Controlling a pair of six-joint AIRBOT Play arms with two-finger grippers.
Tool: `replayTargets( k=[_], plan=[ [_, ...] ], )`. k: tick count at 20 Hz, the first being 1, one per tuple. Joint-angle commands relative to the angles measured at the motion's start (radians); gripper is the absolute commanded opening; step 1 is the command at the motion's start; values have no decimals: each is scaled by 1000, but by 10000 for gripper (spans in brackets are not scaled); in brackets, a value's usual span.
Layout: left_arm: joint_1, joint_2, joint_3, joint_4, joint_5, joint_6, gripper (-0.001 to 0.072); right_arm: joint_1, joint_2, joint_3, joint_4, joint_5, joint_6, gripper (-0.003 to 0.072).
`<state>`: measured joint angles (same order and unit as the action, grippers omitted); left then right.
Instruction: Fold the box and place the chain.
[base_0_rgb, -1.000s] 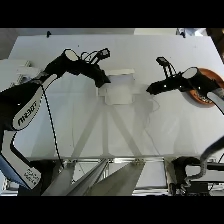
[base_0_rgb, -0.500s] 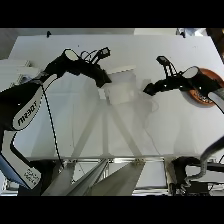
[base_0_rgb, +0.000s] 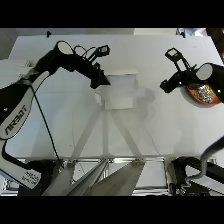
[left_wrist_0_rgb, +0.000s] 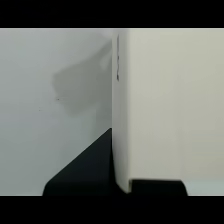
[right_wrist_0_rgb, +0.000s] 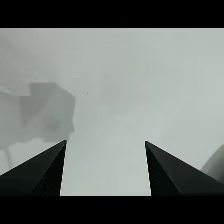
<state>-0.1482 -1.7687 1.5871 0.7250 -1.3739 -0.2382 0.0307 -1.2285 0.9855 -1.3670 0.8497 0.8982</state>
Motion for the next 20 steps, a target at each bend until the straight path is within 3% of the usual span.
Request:
replayTargets(
  k=[1, 4, 13, 17, 20],
  plan=[
    [-4, 89, 0, 59, -134, 2, -1, 0, 29, 1, -61, -6, 10, 536],
    [-12, 129, -6, 78, -197, -44, -2, 0, 29, 1, -62, -6, 11, 536],
    [-39, 150, -145, 120, -185, -49, -2, 0, 29, 1, -61, -6, 11, 536],
    [-37, 150, -158, 92, -58, 13, -1, 0, 29, 1, -61, -6, 11, 536],
    [-37, 150, -235, 23, 66, 114, -1, 0, 29, 1, -62, -6, 11, 536]
  ],
)
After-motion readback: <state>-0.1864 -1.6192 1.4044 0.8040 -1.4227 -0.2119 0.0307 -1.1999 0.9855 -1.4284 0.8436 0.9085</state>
